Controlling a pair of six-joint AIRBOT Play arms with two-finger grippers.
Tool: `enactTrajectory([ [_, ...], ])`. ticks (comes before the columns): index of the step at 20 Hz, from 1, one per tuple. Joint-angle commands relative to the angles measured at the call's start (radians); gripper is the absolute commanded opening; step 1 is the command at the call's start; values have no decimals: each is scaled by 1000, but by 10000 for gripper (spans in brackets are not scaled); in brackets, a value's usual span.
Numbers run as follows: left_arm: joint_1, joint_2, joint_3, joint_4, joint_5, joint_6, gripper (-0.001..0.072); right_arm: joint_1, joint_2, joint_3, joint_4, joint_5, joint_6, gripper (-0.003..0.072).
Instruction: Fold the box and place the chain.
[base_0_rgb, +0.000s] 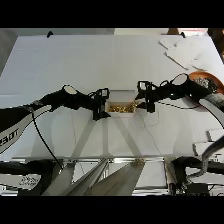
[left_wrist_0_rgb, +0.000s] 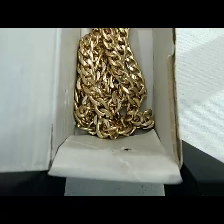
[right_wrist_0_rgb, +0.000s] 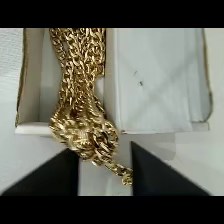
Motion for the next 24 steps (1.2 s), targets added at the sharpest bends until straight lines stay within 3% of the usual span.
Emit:
enactTrajectory([
  [1, 0, 0, 0, 0, 0, 0, 338, 0, -7, 0, 29, 30, -27, 96],
  [2, 0, 0, 0, 0, 0, 0, 338, 0, -6, 0, 25, 37, -27, 15],
  [10, 0, 0, 0, 0, 0, 0, 338, 0, 60, 0, -111, 34, 84, 14],
  [20, 0, 0, 0, 0, 0, 0, 338, 61, 238, 0, -18, 26, 146, 14],
  [24, 0, 0, 0, 0, 0, 0, 338, 208, 237, 0, -4, -144, 192, 14],
])
